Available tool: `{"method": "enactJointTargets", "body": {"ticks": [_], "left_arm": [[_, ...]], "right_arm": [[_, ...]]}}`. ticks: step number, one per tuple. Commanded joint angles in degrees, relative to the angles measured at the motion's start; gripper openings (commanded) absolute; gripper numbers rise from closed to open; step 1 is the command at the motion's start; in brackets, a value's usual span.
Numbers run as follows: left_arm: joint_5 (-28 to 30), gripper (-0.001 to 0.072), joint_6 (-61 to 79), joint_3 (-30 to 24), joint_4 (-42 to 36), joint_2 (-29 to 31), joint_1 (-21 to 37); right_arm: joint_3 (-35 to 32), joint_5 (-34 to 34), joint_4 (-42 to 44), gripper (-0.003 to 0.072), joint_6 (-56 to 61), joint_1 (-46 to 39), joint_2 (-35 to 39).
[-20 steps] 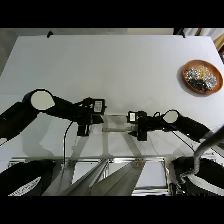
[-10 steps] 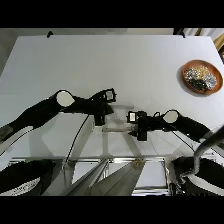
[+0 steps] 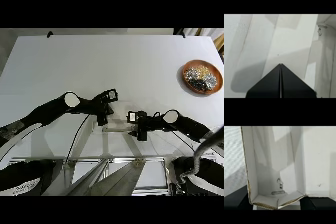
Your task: Fold the box and place the chain.
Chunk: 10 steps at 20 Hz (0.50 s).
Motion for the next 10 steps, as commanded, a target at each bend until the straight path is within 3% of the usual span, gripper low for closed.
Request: {"method": "enactJointTargets", "body": {"ticks": [1, 4, 10], "left_arm": [[-1.46, 0.0005, -6.23, 0.02, 7.91, 4.92, 0.83], [-4.63, 0.0004, -16.31, -0.02, 18.08, 10.84, 2.82], [-9.60, 0.0002, -16.85, -7.65, 17.33, 14.53, 3.21]], "right_arm": [[0.00, 0.02, -0.04, 0.0311, -0.02, -0.02, 0.04], [0.00, 0.02, -0.04, 0.0311, -0.02, -0.02, 0.04], [0.00, 0.02, -0.07, 0.0311, -0.02, -0.02, 0.04]]}}
